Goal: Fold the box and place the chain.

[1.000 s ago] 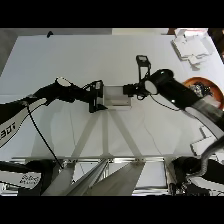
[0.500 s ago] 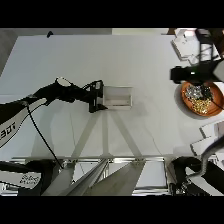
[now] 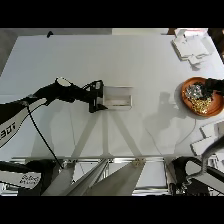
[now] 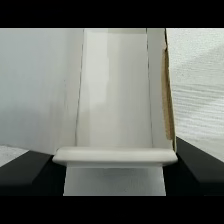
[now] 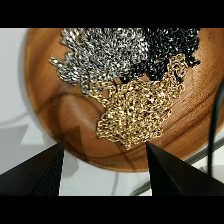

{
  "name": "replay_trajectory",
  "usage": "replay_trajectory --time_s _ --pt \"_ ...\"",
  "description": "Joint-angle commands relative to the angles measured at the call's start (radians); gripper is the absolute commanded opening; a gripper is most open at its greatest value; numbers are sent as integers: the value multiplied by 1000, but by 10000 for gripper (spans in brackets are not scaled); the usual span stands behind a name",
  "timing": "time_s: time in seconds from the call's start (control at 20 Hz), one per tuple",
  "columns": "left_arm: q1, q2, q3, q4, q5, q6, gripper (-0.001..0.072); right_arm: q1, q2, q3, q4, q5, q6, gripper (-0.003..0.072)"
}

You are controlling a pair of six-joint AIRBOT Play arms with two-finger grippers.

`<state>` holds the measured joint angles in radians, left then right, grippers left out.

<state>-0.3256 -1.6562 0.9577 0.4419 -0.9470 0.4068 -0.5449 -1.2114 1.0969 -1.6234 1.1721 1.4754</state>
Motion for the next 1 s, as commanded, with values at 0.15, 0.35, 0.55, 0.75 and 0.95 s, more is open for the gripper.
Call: replay_trajectory --time_s 0.15,0.35,0.55,0.75,0.95 --pt "0 0 0 0 0 0 258 -29 -210 0 4 -114 -58 549" --pt "0 0 0 0 0 0 258 -29 -290 -1 -33 -78 -58 543" --pt "0 0 0 0 0 0 258 -31 -335 0 -40 -57 -36 528" --pt "0 0 0 0 0 0 258 -31 -335 -1 -44 -13 -37 320" --pt "0 0 0 0 0 0 258 -31 -335 0 -38 45 -44 10"
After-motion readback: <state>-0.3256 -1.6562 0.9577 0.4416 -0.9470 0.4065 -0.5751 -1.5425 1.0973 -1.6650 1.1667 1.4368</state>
